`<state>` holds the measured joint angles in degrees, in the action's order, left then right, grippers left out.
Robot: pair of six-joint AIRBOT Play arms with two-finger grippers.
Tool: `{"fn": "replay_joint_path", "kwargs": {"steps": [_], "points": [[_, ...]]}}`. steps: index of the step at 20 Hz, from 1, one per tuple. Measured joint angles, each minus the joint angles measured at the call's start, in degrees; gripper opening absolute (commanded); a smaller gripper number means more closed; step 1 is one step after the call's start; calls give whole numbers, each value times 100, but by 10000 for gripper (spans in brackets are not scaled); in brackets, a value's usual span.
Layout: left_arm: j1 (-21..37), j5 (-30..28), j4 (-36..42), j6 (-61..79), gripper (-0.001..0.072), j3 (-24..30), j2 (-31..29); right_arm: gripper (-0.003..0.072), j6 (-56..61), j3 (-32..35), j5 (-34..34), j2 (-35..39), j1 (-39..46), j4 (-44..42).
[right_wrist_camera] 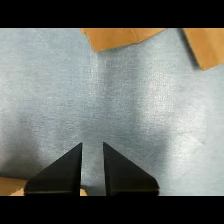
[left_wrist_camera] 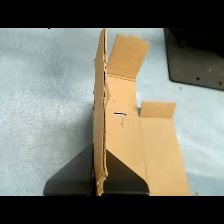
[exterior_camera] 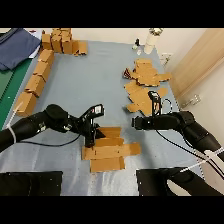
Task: Fold the box.
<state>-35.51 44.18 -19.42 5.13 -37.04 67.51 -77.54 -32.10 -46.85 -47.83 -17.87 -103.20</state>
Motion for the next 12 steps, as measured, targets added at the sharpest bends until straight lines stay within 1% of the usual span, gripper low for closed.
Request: {"fn": "replay_joint_path", "kwargs": {"steps": [1,4,7,12], "points": [[-79,-133,9,87,11,85,-79,134,9,0,31,0,0,-4],[-258,-426,79,260,11,219,-190,134,22,0,96,-2,0,13],[-337,-726,352,514,10,267,-229,134,39,0,138,-26,0,42],[-396,-861,728,828,11,289,-254,134,42,0,175,-42,0,57]]}}
